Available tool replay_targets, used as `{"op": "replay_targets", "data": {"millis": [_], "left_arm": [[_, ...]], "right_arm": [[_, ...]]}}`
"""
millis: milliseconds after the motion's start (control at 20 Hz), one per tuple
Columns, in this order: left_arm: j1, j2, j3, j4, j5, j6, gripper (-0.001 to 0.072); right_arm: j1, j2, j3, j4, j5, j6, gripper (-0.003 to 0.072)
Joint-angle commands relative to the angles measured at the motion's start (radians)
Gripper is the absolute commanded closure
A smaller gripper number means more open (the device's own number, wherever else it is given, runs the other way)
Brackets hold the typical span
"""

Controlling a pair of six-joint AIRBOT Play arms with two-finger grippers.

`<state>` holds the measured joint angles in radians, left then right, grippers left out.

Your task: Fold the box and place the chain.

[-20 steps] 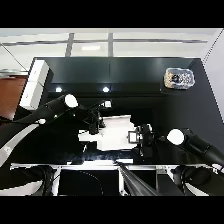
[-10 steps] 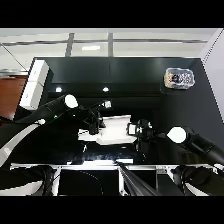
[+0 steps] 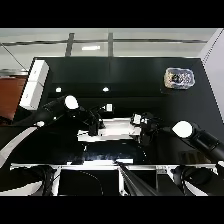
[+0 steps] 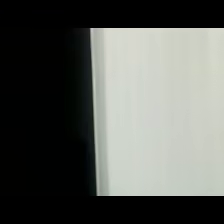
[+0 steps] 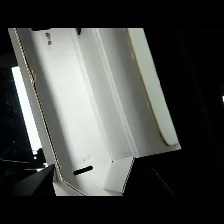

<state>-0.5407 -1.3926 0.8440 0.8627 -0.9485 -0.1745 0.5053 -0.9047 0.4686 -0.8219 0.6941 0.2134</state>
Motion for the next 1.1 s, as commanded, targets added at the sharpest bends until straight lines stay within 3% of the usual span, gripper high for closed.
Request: {"op": "replay_targets", "data": {"millis": [0,300,550,1050], "left_arm": [[-0.012,0.002,0.001,-0.006,-0.002,0.014,0.0677],[-0.012,0.002,0.001,-0.006,-0.002,0.014,0.0677],[-0.012,0.002,0.001,-0.006,-0.001,0.014,0.0677],[-0.012,0.002,0.001,-0.008,-0.002,0.013,0.0677]], "right_arm": [[-0.005,-0.017,0.002,0.035,0.0,-0.005,-0.0015],[-0.02,-0.084,0.002,0.137,0.006,-0.08,-0.0015],[-0.017,-0.116,-0.005,0.214,0.088,-0.185,-0.0014],[-0.011,-0.174,-0.064,0.271,0.026,-0.451,-0.0014]]}}
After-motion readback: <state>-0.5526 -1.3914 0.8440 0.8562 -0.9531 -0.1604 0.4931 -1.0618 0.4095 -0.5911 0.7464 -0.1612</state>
